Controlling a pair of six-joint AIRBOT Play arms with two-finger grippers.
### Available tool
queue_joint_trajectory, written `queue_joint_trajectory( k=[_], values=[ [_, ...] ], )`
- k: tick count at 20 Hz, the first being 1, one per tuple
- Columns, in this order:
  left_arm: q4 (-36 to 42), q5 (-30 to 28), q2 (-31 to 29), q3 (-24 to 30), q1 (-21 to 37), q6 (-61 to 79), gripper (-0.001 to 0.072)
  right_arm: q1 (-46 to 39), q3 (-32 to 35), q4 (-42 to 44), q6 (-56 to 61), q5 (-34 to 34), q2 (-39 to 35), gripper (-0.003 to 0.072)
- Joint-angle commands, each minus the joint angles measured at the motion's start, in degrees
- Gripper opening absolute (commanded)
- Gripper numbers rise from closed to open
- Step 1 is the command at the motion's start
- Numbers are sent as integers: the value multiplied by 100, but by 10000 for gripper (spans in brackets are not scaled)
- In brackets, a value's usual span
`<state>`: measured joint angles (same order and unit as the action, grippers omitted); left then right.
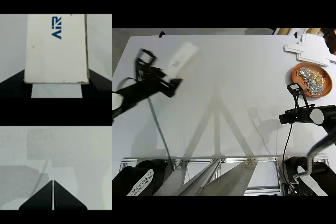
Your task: Fold the box and place the chain.
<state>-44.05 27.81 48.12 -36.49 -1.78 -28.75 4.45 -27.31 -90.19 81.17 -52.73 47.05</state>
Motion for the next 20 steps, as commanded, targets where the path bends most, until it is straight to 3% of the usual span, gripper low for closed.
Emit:
queue_joint_trajectory(
  k=[1, 3, 5, 9, 14, 15, 17, 20],
  values=[
    [-1891, -103, -313, 0, 1606, -2905, 251, -4, 0, 2, 0, 0, 4, 21],
    [-3014, -157, -105, 0, 2164, -4035, 251, -4, 0, 0, 0, 0, 4, 21],
    [-3711, 173, 164, 0, 2734, -5139, 252, -4, 0, 2, 0, 0, 4, 21],
    [-3812, 1064, 763, 0, 3622, -6214, 275, -4, 0, 2, 0, 0, 4, 21],
    [-3875, 1692, 1532, 0, 3783, -6216, 287, -4, 0, 2, 0, 0, 4, 21],
    [-3877, 1799, 1674, 0, 3783, -6216, 347, -4, 0, 2, 0, 0, 4, 21],
    [-3873, 1991, 1867, 0, 3783, -6245, 559, -4, 0, 2, 0, 0, 4, 21],
    [-3871, 2114, 1871, 0, 3781, -6277, 583, -4, 0, 2, 0, 0, 4, 21]
  ],
)
